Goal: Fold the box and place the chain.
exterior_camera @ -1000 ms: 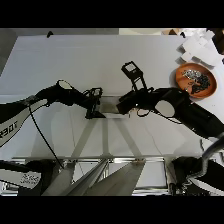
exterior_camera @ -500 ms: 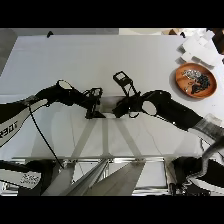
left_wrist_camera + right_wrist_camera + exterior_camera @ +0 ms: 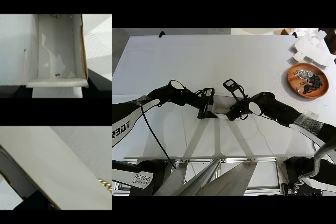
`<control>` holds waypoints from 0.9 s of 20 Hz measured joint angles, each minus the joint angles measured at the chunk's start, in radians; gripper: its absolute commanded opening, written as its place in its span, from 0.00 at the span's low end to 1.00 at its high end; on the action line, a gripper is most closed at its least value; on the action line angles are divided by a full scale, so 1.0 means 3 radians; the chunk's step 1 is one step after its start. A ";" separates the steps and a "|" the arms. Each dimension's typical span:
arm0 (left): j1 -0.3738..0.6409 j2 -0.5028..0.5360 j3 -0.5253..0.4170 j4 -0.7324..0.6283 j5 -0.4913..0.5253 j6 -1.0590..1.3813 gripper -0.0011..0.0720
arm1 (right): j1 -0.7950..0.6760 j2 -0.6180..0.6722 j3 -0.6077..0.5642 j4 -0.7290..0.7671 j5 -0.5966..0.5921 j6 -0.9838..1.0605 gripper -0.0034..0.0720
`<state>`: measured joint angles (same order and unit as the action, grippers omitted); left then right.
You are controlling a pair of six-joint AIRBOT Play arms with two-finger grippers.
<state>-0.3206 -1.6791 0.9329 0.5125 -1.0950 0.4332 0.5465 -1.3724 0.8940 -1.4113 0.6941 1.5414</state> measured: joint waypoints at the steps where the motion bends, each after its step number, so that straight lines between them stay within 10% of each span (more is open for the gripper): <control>1: 0.0000 0.0000 0.0000 -0.0003 -0.0001 -0.0001 0.39 | 0.0000 -0.0008 0.0000 -0.0001 0.0003 0.0003 0.45; 18: 0.0001 0.0000 0.0000 -0.0003 -0.0004 -0.0004 0.39 | -0.0051 0.1064 -0.0003 0.0029 0.0697 -0.0362 0.50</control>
<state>-0.3202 -1.6791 0.9329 0.5117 -1.0962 0.4320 0.5312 -1.0531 0.8932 -1.4025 0.9031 1.4326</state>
